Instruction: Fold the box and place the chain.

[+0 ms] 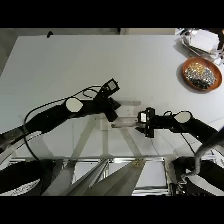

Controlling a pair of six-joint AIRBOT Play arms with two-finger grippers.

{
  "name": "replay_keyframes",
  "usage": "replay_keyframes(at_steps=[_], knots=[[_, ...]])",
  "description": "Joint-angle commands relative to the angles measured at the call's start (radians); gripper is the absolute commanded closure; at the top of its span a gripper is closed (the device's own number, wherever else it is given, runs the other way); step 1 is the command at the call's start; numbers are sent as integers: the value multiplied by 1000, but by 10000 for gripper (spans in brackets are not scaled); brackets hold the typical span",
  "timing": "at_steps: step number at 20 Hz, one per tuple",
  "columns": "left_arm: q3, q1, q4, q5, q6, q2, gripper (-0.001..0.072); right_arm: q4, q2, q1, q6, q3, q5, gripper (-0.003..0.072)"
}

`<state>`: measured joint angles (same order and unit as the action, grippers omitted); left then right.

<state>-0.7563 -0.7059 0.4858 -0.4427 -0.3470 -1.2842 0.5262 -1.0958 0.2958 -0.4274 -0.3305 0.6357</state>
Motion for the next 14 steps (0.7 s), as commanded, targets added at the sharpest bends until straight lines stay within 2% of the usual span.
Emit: replay_keyframes(at_steps=[1,3,5,6,9,11,12,13,14], knots=[[0,44,396,-173,-241,90,707,-1,1,-1,0,0,1,289],[1,55,601,-334,-278,106,707,-1,1,-1,0,0,1,289],[1,54,652,-444,-221,98,707,-1,1,-1,0,0,1,289],[5,53,642,-459,-173,94,707,-1,1,-1,0,0,1,289],[31,55,605,-417,-119,69,705,-1,1,-1,0,0,1,289],[47,58,605,-397,-83,38,609,-1,1,-1,0,0,1,289],[56,58,605,-370,-58,24,467,-1,1,-1,0,0,1,289],[63,58,606,-341,-43,11,379,-1,1,-1,0,0,1,289],[64,58,607,-322,-36,-3,363,-1,1,-1,0,0,2,289]])
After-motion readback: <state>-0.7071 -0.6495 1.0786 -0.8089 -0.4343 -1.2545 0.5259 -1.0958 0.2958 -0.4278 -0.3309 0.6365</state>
